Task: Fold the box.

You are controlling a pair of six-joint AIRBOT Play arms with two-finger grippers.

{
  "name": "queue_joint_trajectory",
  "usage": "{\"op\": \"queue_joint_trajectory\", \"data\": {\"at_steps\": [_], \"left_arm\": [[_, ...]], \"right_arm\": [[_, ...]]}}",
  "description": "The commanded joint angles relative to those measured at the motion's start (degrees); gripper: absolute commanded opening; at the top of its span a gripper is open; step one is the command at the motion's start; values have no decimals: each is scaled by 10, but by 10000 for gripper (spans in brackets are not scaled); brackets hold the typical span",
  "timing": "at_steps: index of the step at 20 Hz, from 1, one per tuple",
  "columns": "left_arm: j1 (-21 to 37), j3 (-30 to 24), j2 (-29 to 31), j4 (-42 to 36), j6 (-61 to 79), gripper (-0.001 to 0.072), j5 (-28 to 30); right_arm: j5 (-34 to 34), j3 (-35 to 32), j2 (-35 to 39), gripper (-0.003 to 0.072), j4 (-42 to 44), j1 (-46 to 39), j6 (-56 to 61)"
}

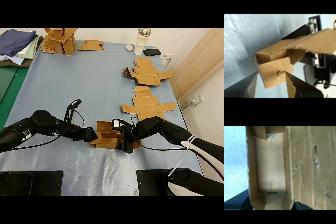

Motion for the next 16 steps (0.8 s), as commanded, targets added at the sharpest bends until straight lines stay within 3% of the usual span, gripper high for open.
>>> {"op": "queue_joint_trajectory", "data": {"at_steps": [1, 7, 12, 16], "left_arm": [[-51, 26, -11, 126, -120, 556, 27], [-116, 107, -71, 231, -226, 556, 15], [-162, 155, -93, 379, -368, 556, -31], [-196, 170, -102, 416, -435, 555, -41]], "right_arm": [[0, 0, 0, 516, 0, 0, 0], [0, 0, 0, 516, 0, 0, 0], [0, 0, 0, 516, 0, 0, 0], [0, 0, 0, 516, 0, 0, 0]]}}
